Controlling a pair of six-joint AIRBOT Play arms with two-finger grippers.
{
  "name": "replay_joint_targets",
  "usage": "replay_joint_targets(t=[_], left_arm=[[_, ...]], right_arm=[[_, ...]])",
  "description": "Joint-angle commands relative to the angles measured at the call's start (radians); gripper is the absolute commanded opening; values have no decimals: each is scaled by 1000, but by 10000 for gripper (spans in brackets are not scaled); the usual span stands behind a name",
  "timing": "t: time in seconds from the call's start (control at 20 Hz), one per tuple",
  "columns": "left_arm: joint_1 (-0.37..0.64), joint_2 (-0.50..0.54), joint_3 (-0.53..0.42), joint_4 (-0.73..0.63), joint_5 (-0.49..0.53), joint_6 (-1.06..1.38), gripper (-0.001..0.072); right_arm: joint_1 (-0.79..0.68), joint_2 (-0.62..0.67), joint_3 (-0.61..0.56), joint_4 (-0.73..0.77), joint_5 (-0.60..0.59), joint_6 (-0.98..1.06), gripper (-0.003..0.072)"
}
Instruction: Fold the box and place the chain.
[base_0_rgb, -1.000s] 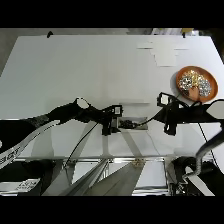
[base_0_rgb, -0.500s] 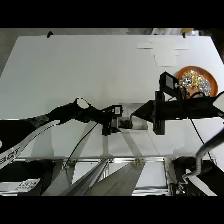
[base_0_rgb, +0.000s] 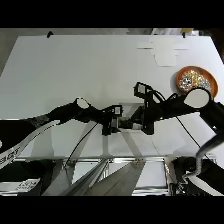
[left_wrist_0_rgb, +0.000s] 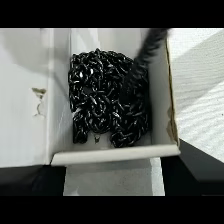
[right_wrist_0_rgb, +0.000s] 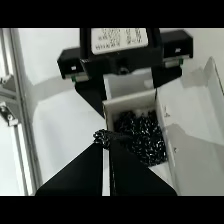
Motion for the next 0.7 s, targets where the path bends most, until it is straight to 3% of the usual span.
replay_joint_targets(t=[0.0,0.05,0.1,0.3,0.45,0.5,0.55,0.65], left_arm=[[1,0,0,0,0,0,208],[1,0,0,0,0,0,208],[1,0,0,0,0,0,208],[1,0,0,0,0,0,208],[1,0,0,0,0,0,208],[1,0,0,0,0,0,208],[1,0,0,0,0,0,208],[1,0,0,0,0,0,208]], right_arm=[[6,-67,-1,-34,-9,11,58],[6,-69,-1,-48,-20,11,184],[5,-64,0,-50,-27,11,222],[-76,14,46,-50,-19,0,222],[-220,93,73,-65,-24,-41,178],[-269,105,73,-95,-25,-69,60],[-307,105,72,-130,-34,-80,15],[-366,85,68,-171,-64,-80,15]])
